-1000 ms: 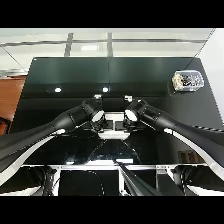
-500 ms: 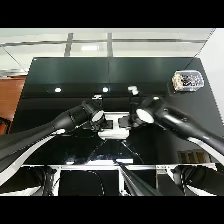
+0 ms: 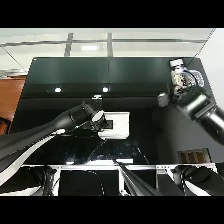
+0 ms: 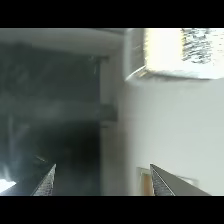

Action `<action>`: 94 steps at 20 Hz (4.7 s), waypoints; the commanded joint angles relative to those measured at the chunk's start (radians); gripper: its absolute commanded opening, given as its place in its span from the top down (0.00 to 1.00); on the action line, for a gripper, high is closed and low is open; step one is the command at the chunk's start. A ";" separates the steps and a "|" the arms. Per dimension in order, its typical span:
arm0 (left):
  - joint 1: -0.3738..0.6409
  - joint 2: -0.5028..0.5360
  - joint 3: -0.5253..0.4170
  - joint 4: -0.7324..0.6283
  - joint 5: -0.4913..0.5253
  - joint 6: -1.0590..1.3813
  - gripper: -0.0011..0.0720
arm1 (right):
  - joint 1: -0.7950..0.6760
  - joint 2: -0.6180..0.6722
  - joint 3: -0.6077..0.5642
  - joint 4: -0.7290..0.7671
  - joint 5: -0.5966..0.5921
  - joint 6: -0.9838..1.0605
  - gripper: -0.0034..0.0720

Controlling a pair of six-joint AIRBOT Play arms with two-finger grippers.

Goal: Fold the box and place the chain.

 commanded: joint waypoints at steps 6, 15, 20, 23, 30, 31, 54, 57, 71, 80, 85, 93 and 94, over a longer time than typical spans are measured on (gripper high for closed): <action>0.000 0.000 0.000 0.000 0.000 0.001 0.95 | -0.637 -0.497 0.450 0.753 -0.123 0.000 0.02; 0.000 0.000 0.000 0.000 0.000 0.002 0.95 | -0.732 -0.857 0.829 0.964 0.077 0.039 0.19; 0.000 0.000 0.000 0.000 0.000 0.002 0.95 | -0.747 -0.880 0.829 0.953 0.047 0.039 0.19; 0.000 0.000 0.000 0.000 0.000 0.002 0.95 | -0.749 -0.885 0.829 0.931 0.047 0.039 0.19; 0.000 0.000 0.000 0.000 0.001 0.001 0.95 | -0.724 -0.913 0.829 0.930 0.043 0.008 0.56; 0.000 0.000 0.000 0.000 0.000 0.002 0.95 | -0.725 -0.913 0.829 0.930 0.043 -0.016 0.80; 0.000 0.000 0.000 -0.001 -0.001 0.002 0.95 | -0.591 0.022 0.875 0.916 0.355 -0.692 0.94; 0.000 0.000 0.000 -0.001 0.000 0.002 0.95 | -0.502 0.085 0.875 0.920 0.435 -0.692 0.94; 0.000 0.000 0.000 -0.001 -0.008 0.002 0.95 | -0.313 0.081 0.875 1.325 0.575 -0.595 0.94; 0.000 0.000 0.000 -0.001 -0.026 0.002 0.95 | -0.117 -0.052 0.875 1.324 0.441 -0.583 0.94; 0.000 0.000 0.000 -0.001 -0.026 0.001 0.95 | -0.061 -0.083 0.872 1.300 0.423 -0.583 0.94; 0.000 0.000 0.000 0.000 -0.025 0.002 0.95 | 0.037 -0.083 0.551 1.126 0.444 -0.582 0.94; 0.000 0.000 0.000 0.000 -0.026 0.001 0.95 | 0.036 -0.083 0.505 1.112 0.443 -0.582 0.94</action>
